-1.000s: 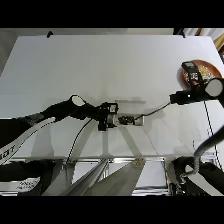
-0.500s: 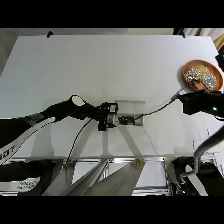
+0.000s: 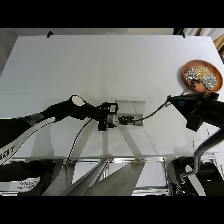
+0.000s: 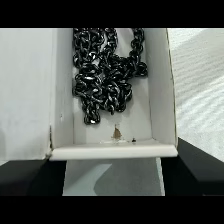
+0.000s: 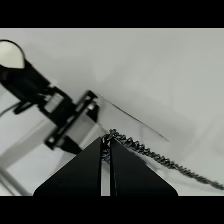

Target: Fold the box and place the chain.

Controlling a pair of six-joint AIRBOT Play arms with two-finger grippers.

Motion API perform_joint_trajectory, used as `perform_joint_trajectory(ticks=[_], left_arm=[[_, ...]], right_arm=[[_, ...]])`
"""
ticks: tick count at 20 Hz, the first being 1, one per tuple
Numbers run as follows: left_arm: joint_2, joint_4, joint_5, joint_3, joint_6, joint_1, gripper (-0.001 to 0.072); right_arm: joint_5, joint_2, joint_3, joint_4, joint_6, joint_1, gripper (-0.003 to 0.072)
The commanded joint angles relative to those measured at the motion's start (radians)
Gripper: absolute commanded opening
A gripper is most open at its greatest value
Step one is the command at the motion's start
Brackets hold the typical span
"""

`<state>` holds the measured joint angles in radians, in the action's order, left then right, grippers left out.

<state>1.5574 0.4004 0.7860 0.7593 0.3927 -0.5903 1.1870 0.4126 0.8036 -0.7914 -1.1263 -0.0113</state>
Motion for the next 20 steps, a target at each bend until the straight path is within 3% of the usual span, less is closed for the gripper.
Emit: perform_joint_trajectory(ticks=[1,13,17,20], left_arm=[[0.0,0.0,0.0,0.001,0.0,0.001,0.0256],[0.0,0.0,0.0,0.001,0.0,0.001,0.0256],[0.0,0.0,0.0,0.001,0.0,0.001,0.0256],[0.0,0.0,0.0,0.001,0.0,0.001,0.0256]], right_arm=[[-0.001,-0.005,0.001,0.157,0.057,0.0,0.0013],[-0.072,0.066,0.001,0.299,0.217,-0.003,0.0013],[0.031,0.187,0.0,0.22,0.317,-0.083,0.0013],[0.013,0.314,0.0,0.09,0.317,-0.181,0.0013]])
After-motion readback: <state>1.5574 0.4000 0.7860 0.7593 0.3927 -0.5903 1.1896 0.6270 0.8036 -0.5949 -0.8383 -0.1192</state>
